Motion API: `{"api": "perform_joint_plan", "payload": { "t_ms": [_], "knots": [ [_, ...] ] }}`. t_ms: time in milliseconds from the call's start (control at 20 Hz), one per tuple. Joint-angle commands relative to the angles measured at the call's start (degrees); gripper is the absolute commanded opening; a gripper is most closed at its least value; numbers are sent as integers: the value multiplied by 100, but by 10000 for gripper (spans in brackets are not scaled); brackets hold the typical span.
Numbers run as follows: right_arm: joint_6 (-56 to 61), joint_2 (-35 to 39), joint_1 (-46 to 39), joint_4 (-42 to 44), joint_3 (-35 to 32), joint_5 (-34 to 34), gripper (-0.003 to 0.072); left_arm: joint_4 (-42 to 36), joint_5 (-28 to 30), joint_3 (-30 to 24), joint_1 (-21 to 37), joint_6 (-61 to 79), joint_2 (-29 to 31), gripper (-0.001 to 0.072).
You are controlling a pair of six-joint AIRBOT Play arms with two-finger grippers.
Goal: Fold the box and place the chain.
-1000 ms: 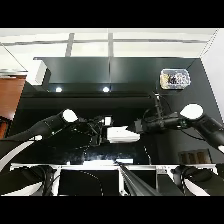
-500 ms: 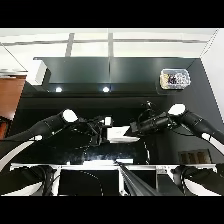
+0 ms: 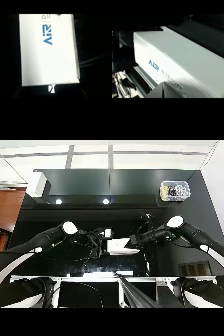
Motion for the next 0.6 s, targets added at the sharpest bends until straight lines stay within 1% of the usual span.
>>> {"api": "perform_joint_plan", "payload": {
  "t_ms": [0,200,350,500,550],
  "knots": [
    [2,-7,212,-146,-4,-295,9,2,0,2,2,0,-2,407],
    [-4,2,199,-136,2,-278,12,0,0,2,2,0,-2,406],
    [-7,188,-70,-146,129,164,12,-55,-50,2,2,-208,-2,406],
    [-4,625,-560,-153,415,584,12,-149,-46,7,4,-675,9,408],
    [-7,798,-778,-155,507,697,12,-149,-46,7,4,-734,37,439]
  ]
}}
